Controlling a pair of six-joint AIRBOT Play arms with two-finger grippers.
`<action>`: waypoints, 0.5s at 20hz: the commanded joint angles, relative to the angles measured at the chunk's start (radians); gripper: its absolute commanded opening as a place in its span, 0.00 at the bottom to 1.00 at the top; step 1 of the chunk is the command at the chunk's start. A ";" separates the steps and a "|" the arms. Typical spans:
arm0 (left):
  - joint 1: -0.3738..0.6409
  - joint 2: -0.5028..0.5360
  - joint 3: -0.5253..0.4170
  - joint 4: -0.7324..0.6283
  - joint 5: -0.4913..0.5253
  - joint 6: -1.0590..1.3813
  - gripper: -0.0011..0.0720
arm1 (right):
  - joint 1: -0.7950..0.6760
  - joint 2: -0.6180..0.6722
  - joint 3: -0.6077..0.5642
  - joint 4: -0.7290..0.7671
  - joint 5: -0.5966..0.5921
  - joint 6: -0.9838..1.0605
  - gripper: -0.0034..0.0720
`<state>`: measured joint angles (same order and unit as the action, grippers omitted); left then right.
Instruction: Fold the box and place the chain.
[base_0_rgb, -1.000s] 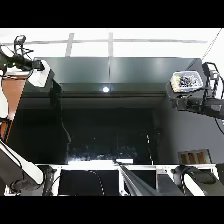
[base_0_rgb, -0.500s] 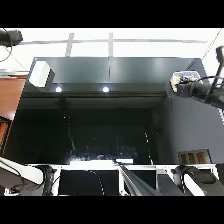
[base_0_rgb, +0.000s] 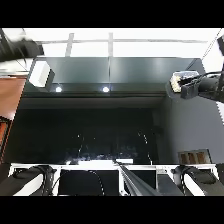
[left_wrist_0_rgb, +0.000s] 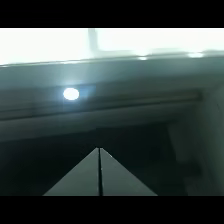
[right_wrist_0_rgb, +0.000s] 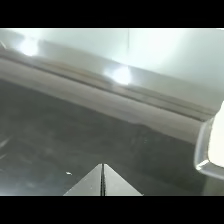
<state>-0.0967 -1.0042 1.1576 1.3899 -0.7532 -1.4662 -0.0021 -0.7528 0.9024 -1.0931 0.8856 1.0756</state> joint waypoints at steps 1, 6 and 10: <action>-0.126 0.266 -0.452 0.016 0.214 -0.002 0.05 | 0.000 0.013 -0.172 -0.006 -0.270 -0.051 0.07; -0.119 0.411 -0.697 0.015 0.339 0.000 0.05 | -0.001 0.010 -0.342 -0.042 -0.514 -0.055 0.07; -0.119 0.407 -0.698 0.015 0.329 0.000 0.05 | -0.001 0.010 -0.342 -0.042 -0.512 -0.055 0.07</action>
<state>-0.2119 -0.6193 0.5011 1.4055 -0.4534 -1.4670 -0.0029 -0.7433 0.5812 -1.1255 0.4149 1.0241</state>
